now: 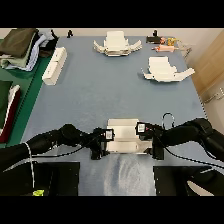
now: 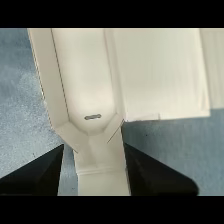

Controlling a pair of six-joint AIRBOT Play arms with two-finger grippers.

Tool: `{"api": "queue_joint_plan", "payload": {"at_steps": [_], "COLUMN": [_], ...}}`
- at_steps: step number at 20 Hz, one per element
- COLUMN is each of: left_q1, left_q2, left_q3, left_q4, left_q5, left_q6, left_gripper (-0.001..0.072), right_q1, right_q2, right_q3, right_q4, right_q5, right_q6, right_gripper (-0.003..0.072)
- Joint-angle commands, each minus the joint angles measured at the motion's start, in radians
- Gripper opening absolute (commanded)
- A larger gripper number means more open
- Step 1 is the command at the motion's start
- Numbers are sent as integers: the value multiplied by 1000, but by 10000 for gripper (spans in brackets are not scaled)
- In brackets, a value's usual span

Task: Fold the box.

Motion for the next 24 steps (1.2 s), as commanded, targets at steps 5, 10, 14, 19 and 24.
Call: {"api": "queue_joint_plan", "payload": {"at_steps": [5, 10, 14, 19, 24], "left_q1": [0, 0, 0, 0, 0], "left_q2": [0, 0, 0, 0, 0], "left_q3": [0, 0, 0, 0, 0], "left_q4": [0, 0, 0, 0, 0], "left_q5": [0, 0, 0, 0, 0], "left_q6": [0, 0, 0, 0, 0], "left_gripper": [472, 472, 472, 472, 472], "right_q1": [95, 97, 97, 97, 97], "right_q2": [-93, -98, -98, -122, -131], "right_q3": [0, 0, 0, 0, 0], "right_q4": [4, 12, 80, 129, 143], "right_q5": [112, 143, 152, 157, 155], "right_q6": [-56, -57, -83, -100, -124], "right_gripper": [274, 135, 120, 540, 597]}}
